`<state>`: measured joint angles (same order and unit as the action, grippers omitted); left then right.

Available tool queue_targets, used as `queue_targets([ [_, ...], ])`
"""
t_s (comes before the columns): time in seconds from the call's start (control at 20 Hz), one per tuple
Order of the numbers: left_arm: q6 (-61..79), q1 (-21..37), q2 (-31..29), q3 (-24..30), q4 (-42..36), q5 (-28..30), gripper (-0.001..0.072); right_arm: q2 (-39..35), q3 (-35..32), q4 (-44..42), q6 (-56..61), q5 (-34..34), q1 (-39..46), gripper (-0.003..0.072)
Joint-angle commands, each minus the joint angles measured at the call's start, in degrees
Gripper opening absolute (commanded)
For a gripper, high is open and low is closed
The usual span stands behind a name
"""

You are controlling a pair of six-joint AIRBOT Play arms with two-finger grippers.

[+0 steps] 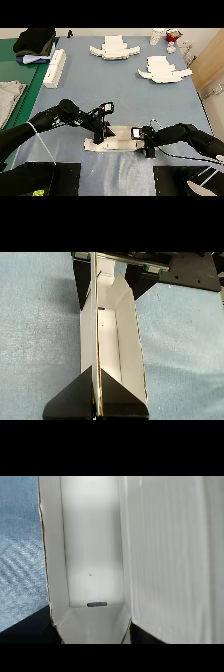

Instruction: Fold the box.

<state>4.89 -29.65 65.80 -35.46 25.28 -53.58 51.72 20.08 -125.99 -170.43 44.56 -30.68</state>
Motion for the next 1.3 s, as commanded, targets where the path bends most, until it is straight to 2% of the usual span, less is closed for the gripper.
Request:
queue_targets([
  [0.0, 0.0, 0.0, 0.0, 0.0, 0.0, 0.0, 0.0012, 0.0, 0.0, 0.0, 0.0, 0.0, 0.0, 0.0496],
  [0.45, 0.0, 0.0, 0.0, 0.0, 0.0, 0.2, 0.0013, 0.0, 0.0, 0.0, 0.0, 0.0, 0.0, 0.0497],
  [0.65, -4.1, 0.1, 0.0, 0.0, 0.5, 0.6, 0.0015, 0.0, 0.0, 0.0, 0.0, 0.0, 0.0, 0.0497],
  [0.7, -5.0, 0.1, 0.0, 0.0, 0.5, 0.6, 0.0034, 0.0, 0.0, 0.0, 0.0, 0.0, 0.0, 0.0497],
  [0.75, -5.8, 0.1, 0.0, 0.0, 0.5, 0.6, 0.0279, 0.0, 0.0, 0.0, 0.0, 0.0, 0.0, 0.0496],
  [0.8, -7.6, 0.1, 0.0, 0.0, 0.5, 0.7, 0.0393, 0.0, 0.0, 0.0, 0.0, 0.0, 0.0, 0.0497],
  [1.0, -11.7, 0.5, -0.6, 0.0, 0.9, -0.8, 0.0396, 0.0, 0.0, 0.0, 0.0, 0.0, 0.0, 0.0496],
  [1.05, -15.5, 1.2, -1.2, -0.2, 2.1, -1.0, 0.0446, 0.0, 0.0, 0.0, 0.0, 0.0, 0.0, 0.0497],
  [1.1, -20.3, 1.9, -2.3, -0.4, 4.2, -1.0, 0.0629, 0.0, 0.0, 0.0, 0.0, 0.0, 0.0, 0.0496],
  [1.15, -26.2, 3.0, -3.8, -0.6, 7.7, -1.2, 0.0671, 0.0, 0.0, 0.0, 0.0, 0.0, 0.0, 0.0497],
  [1.25, -36.3, 5.2, -7.5, -1.1, 16.0, -4.3, 0.0647, 0.0, 0.0, 0.0, 0.0, 0.0, 0.0, 0.0496],
])
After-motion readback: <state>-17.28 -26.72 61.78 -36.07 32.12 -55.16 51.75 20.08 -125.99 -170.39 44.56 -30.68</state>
